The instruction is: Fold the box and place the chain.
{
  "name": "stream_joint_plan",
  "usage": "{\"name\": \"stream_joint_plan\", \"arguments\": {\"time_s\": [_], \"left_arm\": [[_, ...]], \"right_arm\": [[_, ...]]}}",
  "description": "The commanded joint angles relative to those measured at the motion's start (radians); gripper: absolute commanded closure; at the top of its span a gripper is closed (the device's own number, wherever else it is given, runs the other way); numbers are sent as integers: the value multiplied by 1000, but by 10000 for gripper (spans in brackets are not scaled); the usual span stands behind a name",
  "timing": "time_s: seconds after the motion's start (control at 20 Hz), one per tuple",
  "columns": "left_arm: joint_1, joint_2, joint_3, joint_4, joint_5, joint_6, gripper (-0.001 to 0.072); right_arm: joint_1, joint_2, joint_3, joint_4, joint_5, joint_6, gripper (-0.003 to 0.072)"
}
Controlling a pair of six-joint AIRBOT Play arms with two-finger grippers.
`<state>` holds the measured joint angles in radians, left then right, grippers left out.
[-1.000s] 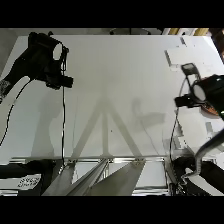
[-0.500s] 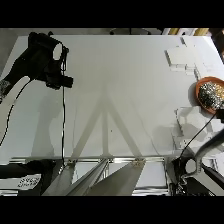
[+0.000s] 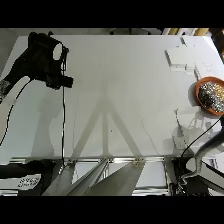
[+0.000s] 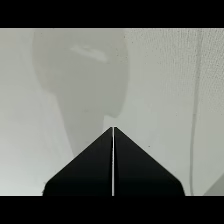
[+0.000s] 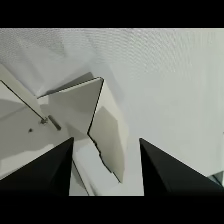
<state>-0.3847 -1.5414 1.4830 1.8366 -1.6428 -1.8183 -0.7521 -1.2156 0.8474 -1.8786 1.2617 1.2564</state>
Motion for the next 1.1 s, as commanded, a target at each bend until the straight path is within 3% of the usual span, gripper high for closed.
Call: {"name": "stream_joint_plan", "arguments": {"time_s": [0.0,0.1,0.2,0.4,0.65,0.9,1.05], "left_arm": [[0,1,0,0,0,0,700],[1,1,0,0,0,0,700],[1,1,0,0,0,0,700],[1,1,0,0,0,0,700],[1,1,0,0,0,0,700],[0,1,0,0,2,0,700],[0,0,0,-9,101,0,700]], "right_arm": [[-10,-69,0,-41,-22,-8,394],[-24,-115,0,-77,-21,96,452],[-25,-126,0,-60,2,107,664],[96,-60,0,-25,90,84,667],[382,168,-14,159,99,44,668],[601,444,-250,415,-37,103,667],[721,556,-374,480,-122,162,667]]}}
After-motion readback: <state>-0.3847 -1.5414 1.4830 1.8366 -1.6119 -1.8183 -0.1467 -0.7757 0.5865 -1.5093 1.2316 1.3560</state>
